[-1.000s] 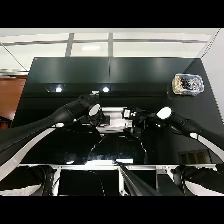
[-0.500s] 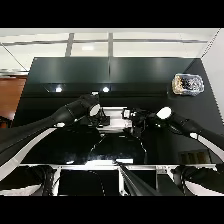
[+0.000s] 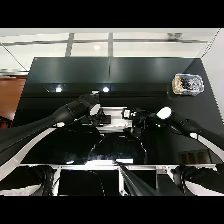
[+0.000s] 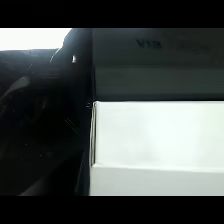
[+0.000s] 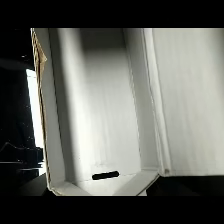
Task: Fold the box and place the chain.
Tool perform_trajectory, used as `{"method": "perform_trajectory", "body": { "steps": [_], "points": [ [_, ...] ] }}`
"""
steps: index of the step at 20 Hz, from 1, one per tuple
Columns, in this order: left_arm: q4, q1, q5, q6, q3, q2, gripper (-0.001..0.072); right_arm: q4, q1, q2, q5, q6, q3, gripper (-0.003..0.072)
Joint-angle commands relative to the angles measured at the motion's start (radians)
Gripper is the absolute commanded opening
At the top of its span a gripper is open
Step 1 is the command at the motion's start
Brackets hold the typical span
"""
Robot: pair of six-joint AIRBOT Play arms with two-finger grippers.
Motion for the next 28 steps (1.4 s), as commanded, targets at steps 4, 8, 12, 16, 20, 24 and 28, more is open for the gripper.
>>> {"method": "perform_trajectory", "body": {
  "steps": [4, 8, 12, 16, 20, 24, 28],
  "points": [
    [0.015, 0.000, 0.018, -0.011, 0.001, 0.001, 0.0027, 0.000, 0.000, -0.001, 0.001, 0.000, 0.000, 0.0439],
    [0.019, 0.000, 0.013, -0.010, 0.001, 0.001, 0.0027, 0.000, 0.000, -0.001, 0.002, 0.001, 0.000, 0.0439],
    [0.032, 0.000, -0.017, -0.002, 0.001, 0.001, 0.0027, -0.014, 0.000, 0.030, 0.009, 0.049, 0.004, 0.0703],
    [0.048, 0.000, -0.031, 0.014, 0.001, 0.001, 0.0027, -0.163, 0.000, 0.090, 0.060, 0.113, 0.006, 0.0699],
    [0.044, 0.000, -0.031, 0.042, 0.001, 0.001, 0.0027, -0.204, 0.001, 0.089, 0.094, 0.098, 0.006, 0.0675],
    [0.042, 0.000, -0.031, 0.042, 0.001, 0.001, 0.0028, -0.151, 0.026, 0.083, 0.043, 0.049, 0.006, 0.0496],
    [0.039, 0.000, -0.032, 0.042, 0.001, 0.001, 0.0028, -0.073, 0.069, 0.071, 0.019, 0.058, 0.006, 0.0084]
  ]
}}
